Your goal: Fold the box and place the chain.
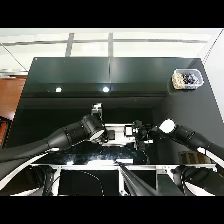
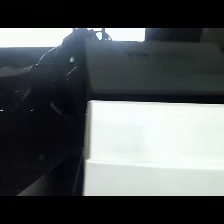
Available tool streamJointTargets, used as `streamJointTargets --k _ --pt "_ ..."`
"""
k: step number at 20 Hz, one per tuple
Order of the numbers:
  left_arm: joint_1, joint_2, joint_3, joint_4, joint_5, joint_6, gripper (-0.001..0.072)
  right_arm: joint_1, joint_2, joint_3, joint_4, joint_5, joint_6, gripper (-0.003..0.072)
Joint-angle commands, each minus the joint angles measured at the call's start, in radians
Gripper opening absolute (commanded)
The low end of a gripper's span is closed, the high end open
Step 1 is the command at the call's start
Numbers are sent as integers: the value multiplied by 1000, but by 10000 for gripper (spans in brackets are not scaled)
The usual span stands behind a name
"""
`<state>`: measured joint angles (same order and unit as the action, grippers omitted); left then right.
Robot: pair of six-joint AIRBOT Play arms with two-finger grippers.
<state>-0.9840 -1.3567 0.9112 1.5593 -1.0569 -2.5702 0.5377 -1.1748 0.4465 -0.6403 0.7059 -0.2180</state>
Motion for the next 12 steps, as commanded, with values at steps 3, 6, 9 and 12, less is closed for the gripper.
streamJointTargets --k 3,6,9,12 --pt "0 -24 2 -26 -1 17 29 0 0 0 1 0 0 358" --pt "0 -24 6 -23 0 25 29 0 -1 0 1 0 0 358" --pt "0 -24 10 -23 0 25 29 0 0 0 1 1 0 358" --pt "0 -24 10 -23 0 25 29 0 0 0 2 1 1 387"
